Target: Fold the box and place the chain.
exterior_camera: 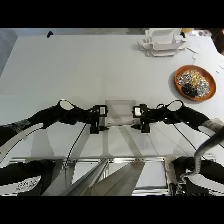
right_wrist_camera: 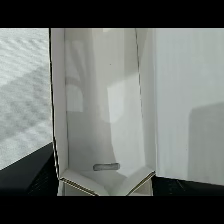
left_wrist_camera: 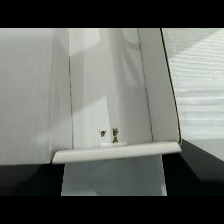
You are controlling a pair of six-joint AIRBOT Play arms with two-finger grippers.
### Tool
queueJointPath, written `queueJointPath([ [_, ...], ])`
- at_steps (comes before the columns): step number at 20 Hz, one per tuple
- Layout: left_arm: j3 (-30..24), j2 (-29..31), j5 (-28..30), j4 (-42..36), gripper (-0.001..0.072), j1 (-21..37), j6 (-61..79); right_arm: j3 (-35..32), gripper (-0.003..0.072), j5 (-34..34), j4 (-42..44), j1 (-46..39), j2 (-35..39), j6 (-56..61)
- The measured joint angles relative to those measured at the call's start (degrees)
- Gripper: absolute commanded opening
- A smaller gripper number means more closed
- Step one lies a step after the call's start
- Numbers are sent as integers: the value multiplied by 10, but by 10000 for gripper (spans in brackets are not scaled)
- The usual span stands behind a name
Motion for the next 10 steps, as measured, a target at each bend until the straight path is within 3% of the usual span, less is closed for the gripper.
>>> queueJointPath([
  [10,0,0,4,2,271,0,0,0,452,0,0,0,0,0],
])
